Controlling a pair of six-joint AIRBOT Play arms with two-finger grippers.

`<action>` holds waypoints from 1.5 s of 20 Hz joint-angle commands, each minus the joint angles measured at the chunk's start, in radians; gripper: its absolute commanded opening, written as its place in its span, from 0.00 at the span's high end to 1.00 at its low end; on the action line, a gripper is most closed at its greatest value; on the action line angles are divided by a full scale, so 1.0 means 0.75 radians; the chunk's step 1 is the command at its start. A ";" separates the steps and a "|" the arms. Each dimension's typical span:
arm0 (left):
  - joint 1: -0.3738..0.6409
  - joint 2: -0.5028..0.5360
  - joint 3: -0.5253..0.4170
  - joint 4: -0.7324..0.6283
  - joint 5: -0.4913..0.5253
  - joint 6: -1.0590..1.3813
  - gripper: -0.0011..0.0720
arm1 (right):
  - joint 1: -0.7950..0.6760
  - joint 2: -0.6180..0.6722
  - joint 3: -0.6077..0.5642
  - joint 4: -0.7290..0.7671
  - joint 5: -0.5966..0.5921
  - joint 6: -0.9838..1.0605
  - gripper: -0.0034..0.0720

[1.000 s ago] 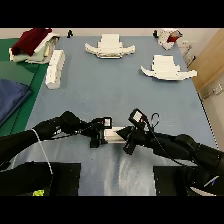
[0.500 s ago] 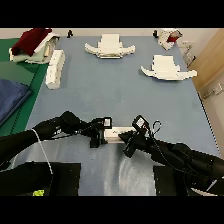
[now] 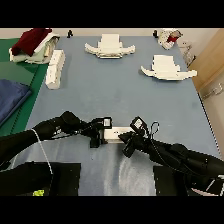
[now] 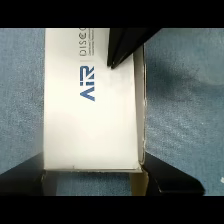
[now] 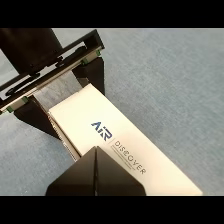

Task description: Fold the box.

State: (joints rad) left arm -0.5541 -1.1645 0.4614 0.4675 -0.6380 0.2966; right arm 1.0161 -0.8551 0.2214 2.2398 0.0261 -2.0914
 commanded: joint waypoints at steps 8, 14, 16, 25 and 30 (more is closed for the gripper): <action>0.001 -0.001 -0.001 0.000 0.000 -0.001 0.45 | 0.001 -0.033 -0.004 0.001 -0.032 0.001 0.95; 0.001 -0.001 -0.001 0.000 0.000 -0.001 0.45 | 0.001 -0.031 -0.003 0.001 -0.047 0.001 0.95; 0.001 -0.001 0.000 0.000 0.000 -0.001 0.45 | 0.001 -0.027 0.004 0.001 -0.046 0.000 0.95; 0.001 -0.001 -0.001 0.000 0.000 -0.001 0.45 | -0.001 0.101 0.079 -0.053 -0.064 -0.005 0.95; 0.001 -0.001 -0.001 0.000 0.000 -0.001 0.45 | -0.156 0.100 0.214 -0.170 -0.380 -0.005 0.95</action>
